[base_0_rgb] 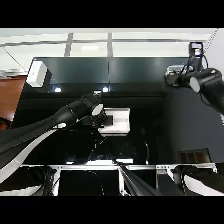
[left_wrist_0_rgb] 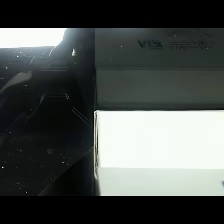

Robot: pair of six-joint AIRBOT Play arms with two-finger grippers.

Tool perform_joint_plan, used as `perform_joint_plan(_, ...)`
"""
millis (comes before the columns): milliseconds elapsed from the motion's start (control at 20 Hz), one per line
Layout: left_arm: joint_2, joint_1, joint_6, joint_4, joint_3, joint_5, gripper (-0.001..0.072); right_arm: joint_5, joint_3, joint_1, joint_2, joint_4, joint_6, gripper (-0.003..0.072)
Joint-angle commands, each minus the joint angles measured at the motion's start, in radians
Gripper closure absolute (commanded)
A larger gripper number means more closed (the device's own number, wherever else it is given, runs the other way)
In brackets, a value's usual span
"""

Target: Fold the box and place the chain.

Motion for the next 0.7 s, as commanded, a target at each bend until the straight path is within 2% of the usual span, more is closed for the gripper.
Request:
perform_joint_plan(0, 0.0, -0.001, 0.002, 0.0, 0.0, 0.0, 0.0686, 0.02, 0.188, -0.179, -0.212, 0.185, -0.06, -0.0027)
perform_joint_plan(150, 0.0, 0.0, 0.002, 0.0, 0.0, 0.0, 0.0686, 0.26, 0.532, -0.231, -0.467, 0.2, -0.071, -0.0027)
perform_joint_plan(300, 0.0, -0.001, 0.002, 0.0, 0.0, 0.0, 0.0686, 0.333, 0.78, -0.253, -0.658, 0.258, -0.12, -0.0026)
perform_joint_plan(400, 0.0, -0.001, 0.002, 0.0, 0.0, 0.0, 0.0686, 0.332, 0.842, -0.264, -0.727, 0.296, -0.119, -0.0026)
perform_joint_plan(600, 0.0, -0.001, 0.002, 0.0, 0.0, 0.0, 0.0687, 0.309, 0.846, -0.275, -0.795, 0.315, -0.121, -0.0025)
perform_joint_plan(650, 0.0, -0.001, 0.002, 0.0, 0.0, 0.0, 0.0686, 0.304, 0.846, -0.276, -0.802, 0.317, -0.129, 0.0015)
